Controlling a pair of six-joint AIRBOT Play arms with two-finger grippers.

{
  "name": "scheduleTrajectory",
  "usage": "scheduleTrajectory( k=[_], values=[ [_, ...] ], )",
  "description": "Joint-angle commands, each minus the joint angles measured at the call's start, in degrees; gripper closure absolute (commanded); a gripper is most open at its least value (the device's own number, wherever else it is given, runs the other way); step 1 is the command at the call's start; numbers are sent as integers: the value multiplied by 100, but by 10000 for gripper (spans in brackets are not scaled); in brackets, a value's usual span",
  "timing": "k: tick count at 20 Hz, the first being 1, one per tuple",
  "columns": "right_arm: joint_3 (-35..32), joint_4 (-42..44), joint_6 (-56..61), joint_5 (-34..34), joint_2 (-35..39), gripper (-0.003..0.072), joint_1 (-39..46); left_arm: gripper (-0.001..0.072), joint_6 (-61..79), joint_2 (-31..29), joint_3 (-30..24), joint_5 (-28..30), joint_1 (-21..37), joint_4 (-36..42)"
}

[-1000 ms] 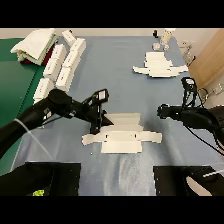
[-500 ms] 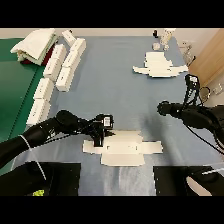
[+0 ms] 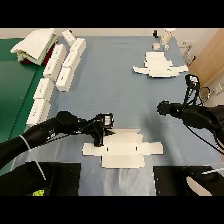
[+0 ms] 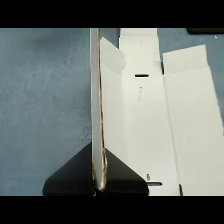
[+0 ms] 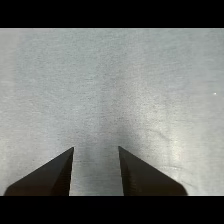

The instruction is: Fold the box.

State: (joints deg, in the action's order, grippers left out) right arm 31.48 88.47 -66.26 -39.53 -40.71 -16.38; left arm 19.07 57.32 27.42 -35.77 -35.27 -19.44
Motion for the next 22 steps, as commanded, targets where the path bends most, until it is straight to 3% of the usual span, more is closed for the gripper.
scheduleTrajectory(
  k=[1, 4, 6, 9, 11, 22],
  values=[
    [7, 2, 2, 2, 0, 243, 0, 697, 363, -533, 52, 433, -11, 15],
    [7, 4, 28, 2, 0, 242, 0, 702, 911, -1095, -149, 802, -70, 74],
    [7, 2, 28, 11, -4, 242, 0, 702, 1366, -1303, -527, 1403, -358, 605],
    [7, 0, 28, 11, -4, 242, 0, 702, 2470, -1298, -1097, 2079, -962, 1484],
    [4, -22, 28, 46, -4, 242, 0, 701, 2509, -1172, -1340, 2326, -1204, 1674],
    [4, -15, 28, 157, -4, 243, 0, 696, 2288, -944, -1421, 2509, -1259, 1694]
  ],
)
